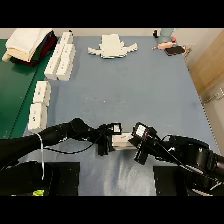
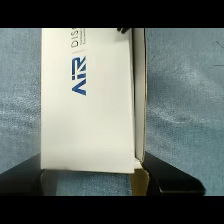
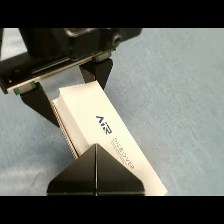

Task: Fold the box.

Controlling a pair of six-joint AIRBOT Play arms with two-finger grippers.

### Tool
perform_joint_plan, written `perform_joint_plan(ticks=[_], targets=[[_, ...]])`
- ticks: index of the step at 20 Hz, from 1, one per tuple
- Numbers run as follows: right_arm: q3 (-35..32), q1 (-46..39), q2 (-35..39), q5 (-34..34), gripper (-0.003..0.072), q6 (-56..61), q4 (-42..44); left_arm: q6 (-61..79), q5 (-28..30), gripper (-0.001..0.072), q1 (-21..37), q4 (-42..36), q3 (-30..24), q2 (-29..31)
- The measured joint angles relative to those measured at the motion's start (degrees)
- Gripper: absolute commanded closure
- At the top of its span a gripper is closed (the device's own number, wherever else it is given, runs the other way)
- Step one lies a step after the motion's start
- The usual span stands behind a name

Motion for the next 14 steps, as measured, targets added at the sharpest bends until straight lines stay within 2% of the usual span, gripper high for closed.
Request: perform_joint_plan(ticks=[5, 14], targets=[[-1.29, 0.00, 0.02, -3.26, 0.0684, 2.58, -0.20, -0.02, 0.00, 0.0188, 0.00, 0.00, 0.00, 0.00], [-2.91, 0.00, 0.07, -4.24, 0.0684, 3.34, 1.29, 0.00, 0.00, 0.0188, 0.00, 0.00, 0.00, 0.00]])
